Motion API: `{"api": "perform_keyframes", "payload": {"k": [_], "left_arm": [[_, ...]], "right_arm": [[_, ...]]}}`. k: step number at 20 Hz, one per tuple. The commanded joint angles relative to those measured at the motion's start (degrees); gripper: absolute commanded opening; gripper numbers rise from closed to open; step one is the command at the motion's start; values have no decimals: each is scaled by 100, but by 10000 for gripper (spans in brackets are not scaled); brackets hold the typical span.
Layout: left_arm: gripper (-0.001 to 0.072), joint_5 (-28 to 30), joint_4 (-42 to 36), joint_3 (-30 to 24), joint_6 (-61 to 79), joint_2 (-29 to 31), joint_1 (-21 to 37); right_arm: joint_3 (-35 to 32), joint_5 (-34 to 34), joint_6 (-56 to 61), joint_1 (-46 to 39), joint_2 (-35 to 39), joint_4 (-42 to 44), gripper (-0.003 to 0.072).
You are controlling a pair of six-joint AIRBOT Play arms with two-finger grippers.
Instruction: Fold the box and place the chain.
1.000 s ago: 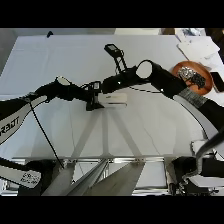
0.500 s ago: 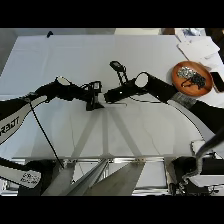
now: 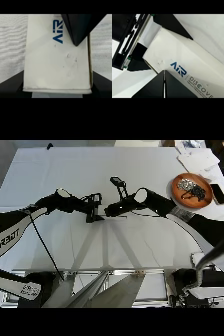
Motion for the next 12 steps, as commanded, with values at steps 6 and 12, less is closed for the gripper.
{"api": "perform_keyframes", "payload": {"k": [6,12], "left_arm": [[256,2,-2,0,-4,4,2],[256,2,-2,0,-4,4,2]], "right_arm": [[-26,-9,4,22,387,-72,13],[-26,-131,586,11,2006,-1226,13]]}}
